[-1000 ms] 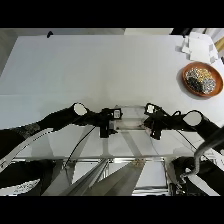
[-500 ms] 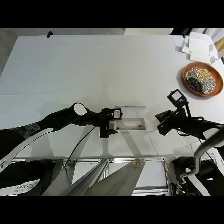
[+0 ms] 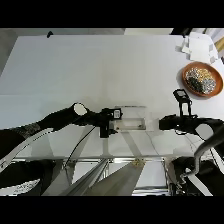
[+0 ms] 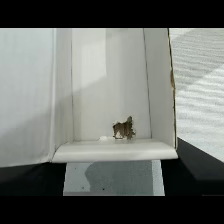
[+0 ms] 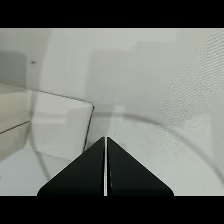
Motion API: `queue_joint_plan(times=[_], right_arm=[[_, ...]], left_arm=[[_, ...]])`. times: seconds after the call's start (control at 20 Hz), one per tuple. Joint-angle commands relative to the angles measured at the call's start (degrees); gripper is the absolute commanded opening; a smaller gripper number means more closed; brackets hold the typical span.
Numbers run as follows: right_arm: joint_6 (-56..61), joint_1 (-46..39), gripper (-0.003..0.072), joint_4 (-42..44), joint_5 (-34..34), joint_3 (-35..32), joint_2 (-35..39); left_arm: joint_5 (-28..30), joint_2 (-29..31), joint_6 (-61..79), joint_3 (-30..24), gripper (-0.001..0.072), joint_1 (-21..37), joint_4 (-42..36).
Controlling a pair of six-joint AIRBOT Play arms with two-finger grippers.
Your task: Fold the box and place the chain.
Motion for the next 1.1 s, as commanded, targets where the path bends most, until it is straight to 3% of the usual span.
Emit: queue_joint_plan(times=[0.0,0.2,0.6,1.05], right_arm=[[-0.07,-0.02,0.0018,4.07,-2.95,0.07,-8.11],[-4.2,-0.02,0.0018,9.16,-4.24,0.04,-12.66],[-9.35,-0.02,0.0018,11.54,-1.7,0.04,-13.05],[-7.76,-0.02,0.0018,6.84,-1.6,0.07,-12.92]], left_arm=[[0.0,0.02,0.02,0.0,0.0079,0.04,0.02],[0.0,0.02,0.02,0.0,0.0079,0.04,0.02],[0.0,0.02,0.02,0.0,0.0079,0.04,0.02],[0.0,0.02,0.02,0.0,0.0079,0.04,0.02]])
